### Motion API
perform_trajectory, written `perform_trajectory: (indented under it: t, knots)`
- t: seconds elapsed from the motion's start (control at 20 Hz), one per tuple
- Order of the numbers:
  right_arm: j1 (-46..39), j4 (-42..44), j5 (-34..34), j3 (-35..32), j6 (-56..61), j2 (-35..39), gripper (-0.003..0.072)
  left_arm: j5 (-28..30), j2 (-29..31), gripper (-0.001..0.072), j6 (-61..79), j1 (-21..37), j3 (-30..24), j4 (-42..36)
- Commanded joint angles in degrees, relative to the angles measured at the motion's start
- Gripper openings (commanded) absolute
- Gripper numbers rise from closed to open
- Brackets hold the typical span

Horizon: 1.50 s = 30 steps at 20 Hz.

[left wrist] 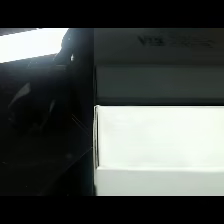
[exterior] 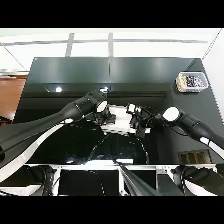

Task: Fold the box and place the chain.

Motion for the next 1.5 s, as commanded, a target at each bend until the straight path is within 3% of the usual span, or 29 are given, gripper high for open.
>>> perform_trajectory:
  t: [0.0, 0.55, 0.65, 0.7, 0.75, 0.8, 0.85, 0.9, 1.0, 1.1, 1.3, 1.45]
  knots:
    - [0.61, 7.89, -0.61, -0.04, 1.01, -1.99, 0.0144, 0.04, -0.02, 0.0033, -0.02, 0.04, 0.00, -0.02]
    - [0.87, 7.34, -0.87, -0.04, 2.51, -2.01, 0.0136, 0.11, -0.02, 0.0033, -0.02, 0.04, 0.00, -0.02]
    - [0.87, 7.34, -1.27, -0.04, 2.51, -2.01, 0.0374, 0.11, -0.02, 0.0033, -0.02, 0.04, 0.00, -0.02]
    - [0.87, 7.30, -1.25, -0.04, 2.51, -2.01, 0.0312, 0.11, -0.02, 0.0033, -0.02, 0.04, 0.00, -0.02]
    - [0.87, 7.30, -1.22, -0.04, 2.54, -2.01, 0.0114, 0.11, -0.02, 0.0033, -0.04, 0.04, 0.00, -0.02]
    - [0.87, 7.34, -1.42, -0.04, 2.51, -2.01, 0.0229, 0.11, -0.02, 0.0033, -0.02, 0.04, 0.00, -0.02]
    - [0.87, 7.37, -1.49, -0.04, 2.54, -2.01, 0.0278, 0.11, -0.02, 0.0033, -0.02, 0.04, 0.00, -0.02]
    - [0.87, 7.26, -1.42, -0.02, 2.80, -1.99, 0.0109, 0.13, -0.02, 0.0033, -0.02, 0.04, 0.00, 0.00]
    - [0.31, 7.21, -1.14, 0.15, 6.49, -1.60, 0.0026, 0.20, -0.02, 0.0033, -0.04, 0.04, 0.00, 0.00]
    - [-2.29, 4.55, 2.80, 1.55, 16.74, 0.22, 0.0026, 0.20, -0.02, 0.0033, -0.04, 0.04, 0.00, 0.00]
    - [-18.08, -6.40, 25.49, 9.42, 41.16, 6.47, 0.0026, 0.15, -0.02, 0.0033, -0.04, 0.04, 0.00, 0.00]
    - [-33.16, -8.85, 28.48, 9.14, 50.01, 9.84, 0.0027, 0.13, -0.02, 0.0033, -0.04, 0.04, 0.00, -0.02]
